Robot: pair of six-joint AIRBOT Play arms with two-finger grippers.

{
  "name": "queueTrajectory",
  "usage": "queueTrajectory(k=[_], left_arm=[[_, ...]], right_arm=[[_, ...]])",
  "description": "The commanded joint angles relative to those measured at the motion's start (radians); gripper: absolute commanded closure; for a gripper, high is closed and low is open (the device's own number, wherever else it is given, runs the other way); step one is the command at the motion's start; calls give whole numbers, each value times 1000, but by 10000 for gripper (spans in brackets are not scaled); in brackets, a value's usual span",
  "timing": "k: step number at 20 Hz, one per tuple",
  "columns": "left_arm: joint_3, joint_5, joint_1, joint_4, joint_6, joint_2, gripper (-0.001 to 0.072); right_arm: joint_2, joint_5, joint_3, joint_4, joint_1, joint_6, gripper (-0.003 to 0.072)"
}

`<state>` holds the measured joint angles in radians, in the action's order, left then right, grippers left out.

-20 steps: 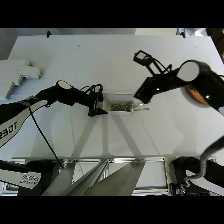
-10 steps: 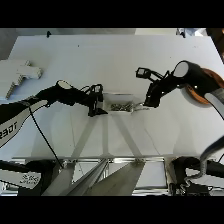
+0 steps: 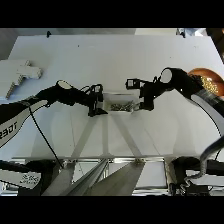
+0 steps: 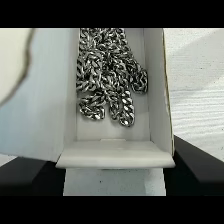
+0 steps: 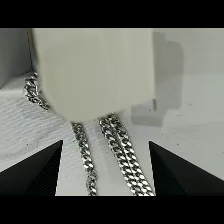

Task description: Fold the box and place the chain.

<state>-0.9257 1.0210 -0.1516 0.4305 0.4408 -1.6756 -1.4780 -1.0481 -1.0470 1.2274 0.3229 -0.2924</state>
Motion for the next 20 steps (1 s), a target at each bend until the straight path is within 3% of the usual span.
queueTrajectory(k=[1, 4, 7, 9, 10, 11, 12, 16, 20], left_arm=[[0, 0, 0, 0, 0, 0, 314], [0, 0, 0, 0, 0, 0, 314], [0, 0, 0, 0, 0, 0, 314], [0, 0, 0, 0, 1, 0, 314], [0, 0, 0, 0, 0, 0, 314], [0, 0, 0, 0, 0, 0, 314], [0, 0, 0, 0, 0, 0, 314], [0, 0, 0, 0, 0, 0, 314], [0, 0, 0, 0, 0, 0, 314]], right_arm=[[-2, 63, 55, 17, 14, 37, 89], [-2, 75, 104, 60, 33, 36, 94], [-2, 122, 108, 60, 33, 28, 208], [-2, 146, 108, 60, 33, 28, 355], [-2, 150, 108, 60, 33, 28, 378], [-2, 145, 108, 60, 33, 27, 500], [-1, 133, 108, 60, 33, 27, 678], [28, 63, 108, 59, 33, 27, 671], [155, 76, 108, 59, 33, -46, 671]])
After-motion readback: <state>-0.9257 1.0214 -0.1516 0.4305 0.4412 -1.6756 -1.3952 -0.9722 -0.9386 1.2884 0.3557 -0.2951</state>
